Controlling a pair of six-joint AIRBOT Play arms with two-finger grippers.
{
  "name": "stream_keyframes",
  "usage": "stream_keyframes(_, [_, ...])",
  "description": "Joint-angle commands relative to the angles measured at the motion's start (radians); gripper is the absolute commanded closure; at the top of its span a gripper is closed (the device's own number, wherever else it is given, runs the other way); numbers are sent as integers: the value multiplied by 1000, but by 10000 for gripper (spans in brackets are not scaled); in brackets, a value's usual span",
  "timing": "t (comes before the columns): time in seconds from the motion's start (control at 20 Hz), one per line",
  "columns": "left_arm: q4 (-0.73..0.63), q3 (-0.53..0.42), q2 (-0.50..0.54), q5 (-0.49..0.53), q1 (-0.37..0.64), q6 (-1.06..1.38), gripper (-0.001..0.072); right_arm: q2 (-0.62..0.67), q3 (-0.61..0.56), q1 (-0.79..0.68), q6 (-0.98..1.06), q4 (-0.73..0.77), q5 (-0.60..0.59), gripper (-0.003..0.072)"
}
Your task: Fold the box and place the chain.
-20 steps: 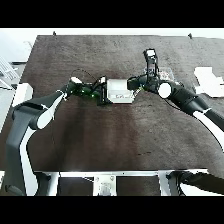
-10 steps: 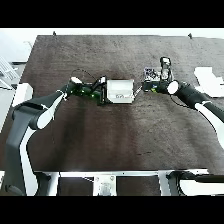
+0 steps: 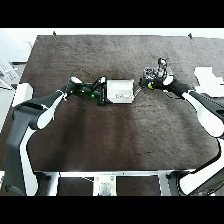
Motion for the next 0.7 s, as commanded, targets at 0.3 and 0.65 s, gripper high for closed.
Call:
stream_keyframes(0.3, [0, 1, 0, 0, 0, 0, 359, -18, 75, -14, -93, 86, 99, 680])
stream_keyframes(0.65, [0, 1, 0, 1, 0, 0, 359, 336, 65, 52, -77, -38, 168, 682])
